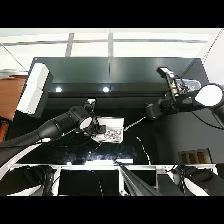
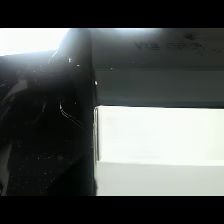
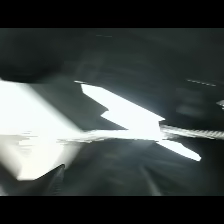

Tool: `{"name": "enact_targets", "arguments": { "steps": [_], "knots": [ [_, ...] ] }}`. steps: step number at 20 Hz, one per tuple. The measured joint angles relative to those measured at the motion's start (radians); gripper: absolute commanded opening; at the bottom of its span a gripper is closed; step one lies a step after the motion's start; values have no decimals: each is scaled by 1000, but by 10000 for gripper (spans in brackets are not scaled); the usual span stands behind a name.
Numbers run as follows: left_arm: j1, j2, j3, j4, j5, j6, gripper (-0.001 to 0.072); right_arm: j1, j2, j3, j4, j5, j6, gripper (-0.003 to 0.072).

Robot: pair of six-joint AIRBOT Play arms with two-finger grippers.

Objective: Fold the box and place the chain.

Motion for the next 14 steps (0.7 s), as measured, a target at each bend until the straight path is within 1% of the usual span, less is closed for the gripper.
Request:
{"name": "enact_targets", "arguments": {
  "steps": [2, 3, 5, 7, 10, 12, 14],
  "knots": [
    [0, 0, 0, 0, 0, 0, 30, -52, -4, -49, -106, -31, -37, 704],
    [0, 0, 0, 0, 0, 0, 30, -64, -10, -77, -135, -46, -52, 704],
    [0, 0, 0, 0, 0, 0, 29, -82, -23, -136, -182, -117, -55, 703],
    [0, 0, 0, 0, 0, 0, 29, -90, -37, -176, -208, -212, -23, 700],
    [0, 0, 0, 0, 0, 0, 30, -94, -63, -204, -225, -352, -4, 695],
    [0, 0, 0, 0, 0, 0, 30, -85, -85, -212, -236, -431, -60, 695],
    [0, 0, 0, 0, 0, 0, 29, -68, -115, -217, -237, -480, -138, 695]
  ]
}}
